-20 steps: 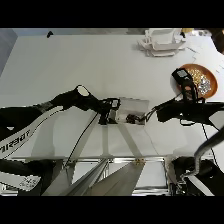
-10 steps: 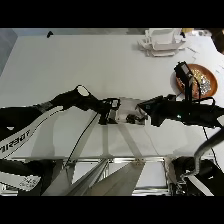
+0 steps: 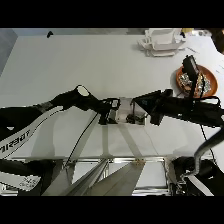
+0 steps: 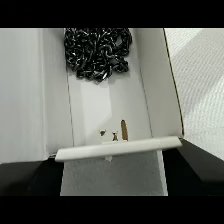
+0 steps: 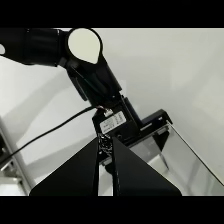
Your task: Fold the box and place the chain.
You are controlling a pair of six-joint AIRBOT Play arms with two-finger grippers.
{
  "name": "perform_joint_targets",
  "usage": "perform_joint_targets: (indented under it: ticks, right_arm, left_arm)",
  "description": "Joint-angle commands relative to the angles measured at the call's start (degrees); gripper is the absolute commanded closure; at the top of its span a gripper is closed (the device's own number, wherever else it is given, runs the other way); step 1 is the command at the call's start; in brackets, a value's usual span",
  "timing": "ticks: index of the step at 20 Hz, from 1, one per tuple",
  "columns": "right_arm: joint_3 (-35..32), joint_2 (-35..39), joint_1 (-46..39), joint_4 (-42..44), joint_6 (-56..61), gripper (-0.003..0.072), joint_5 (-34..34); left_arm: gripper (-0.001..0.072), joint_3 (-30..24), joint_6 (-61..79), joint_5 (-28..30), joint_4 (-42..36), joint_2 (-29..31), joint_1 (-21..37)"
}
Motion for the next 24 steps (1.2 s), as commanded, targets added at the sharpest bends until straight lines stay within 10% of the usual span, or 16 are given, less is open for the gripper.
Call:
perform_joint_targets:
  ticks: [1, 24]
  right_arm:
    - [-0.02, -0.50, 0.04, -1.53, -1.14, 0.0672, -0.31]
    - [-0.13, -26.75, 6.19, -9.22, 1.38, 0.0671, -1.51]
  left_arm:
    - [0.0700, 0.04, 0.02, 0.02, 0.00, 0.00, 0.02]
    - [0.0700, 0.04, 0.02, 0.02, 0.00, 0.00, 0.02]
